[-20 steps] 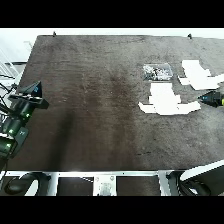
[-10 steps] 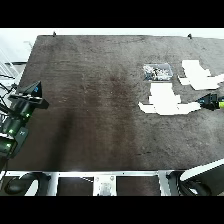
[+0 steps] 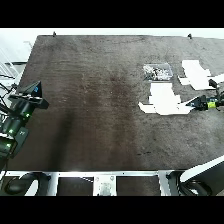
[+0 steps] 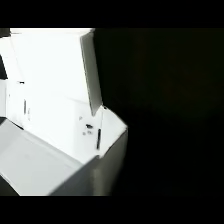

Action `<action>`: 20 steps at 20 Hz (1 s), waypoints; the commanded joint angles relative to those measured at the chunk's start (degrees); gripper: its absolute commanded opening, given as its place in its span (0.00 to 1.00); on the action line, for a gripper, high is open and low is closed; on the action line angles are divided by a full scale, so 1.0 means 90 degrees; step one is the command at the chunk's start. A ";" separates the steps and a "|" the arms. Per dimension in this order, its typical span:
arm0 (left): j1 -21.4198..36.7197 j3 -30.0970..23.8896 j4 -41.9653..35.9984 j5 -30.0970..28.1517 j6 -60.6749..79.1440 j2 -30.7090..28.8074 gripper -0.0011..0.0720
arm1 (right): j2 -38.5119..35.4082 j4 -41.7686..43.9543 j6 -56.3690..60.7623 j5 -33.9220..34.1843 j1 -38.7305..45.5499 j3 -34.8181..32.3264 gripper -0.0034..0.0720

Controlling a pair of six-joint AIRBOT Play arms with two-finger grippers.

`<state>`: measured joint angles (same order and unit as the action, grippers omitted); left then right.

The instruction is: Fold the box and place the chain.

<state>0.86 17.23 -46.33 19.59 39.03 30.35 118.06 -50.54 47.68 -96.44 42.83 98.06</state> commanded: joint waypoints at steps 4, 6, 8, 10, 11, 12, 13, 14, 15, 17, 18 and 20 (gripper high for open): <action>0.0002 -0.0002 0.0002 -0.0002 0.0000 0.0002 0.04 | -0.0126 0.0121 0.0012 -0.0546 -0.0146 -0.0267 0.05; 0.0002 -0.0002 0.0002 -0.0002 0.0002 0.0002 0.04 | -0.0503 0.0542 0.0002 -0.0342 -0.0189 -0.0850 0.05; 0.0002 -0.0002 0.0002 -0.0002 0.0000 0.0002 0.04 | -0.0993 0.0903 -0.0041 0.0073 -0.0376 -0.1591 0.05; 0.0002 -0.0002 0.0002 -0.0002 0.0002 0.0002 0.04 | -0.1630 0.1256 -0.0216 0.0563 -0.0736 -0.2589 0.05; 0.0002 -0.0002 0.0002 -0.0002 0.0002 0.0002 0.04 | -0.1962 0.1462 -0.0311 0.0833 -0.0952 -0.3130 0.05; 0.0002 -0.0002 0.0002 -0.0002 0.0002 0.0002 0.04 | -0.2334 0.1698 -0.0369 0.1205 -0.1207 -0.3704 0.05; 0.0002 -0.0002 0.0002 -0.0002 0.0000 0.0002 0.04 | -0.2691 0.2016 -0.0393 0.1605 -0.1494 -0.4221 0.05; 0.0002 -0.0002 0.0002 -0.0002 0.0000 0.0002 0.04 | -0.2987 0.2314 -0.0425 0.2001 -0.1790 -0.4612 0.05; 0.0002 -0.0002 0.0002 -0.0002 0.0002 0.0002 0.04 | -0.3257 0.2657 -0.0515 0.2375 -0.2149 -0.4928 0.05; 0.0002 -0.0002 0.0002 -0.0002 0.0002 0.0002 0.04 | -0.3648 0.3106 -0.0707 0.3041 -0.2926 -0.5234 0.05; 0.0002 -0.0002 0.0002 -0.0002 0.0000 0.0002 0.04 | -0.3740 0.3145 -0.0760 0.3463 -0.3320 -0.5258 0.05; 0.0002 -0.0002 0.0002 -0.0002 0.0002 0.0002 0.04 | -0.3767 0.3213 -0.0765 0.4325 -0.4068 -0.5258 0.05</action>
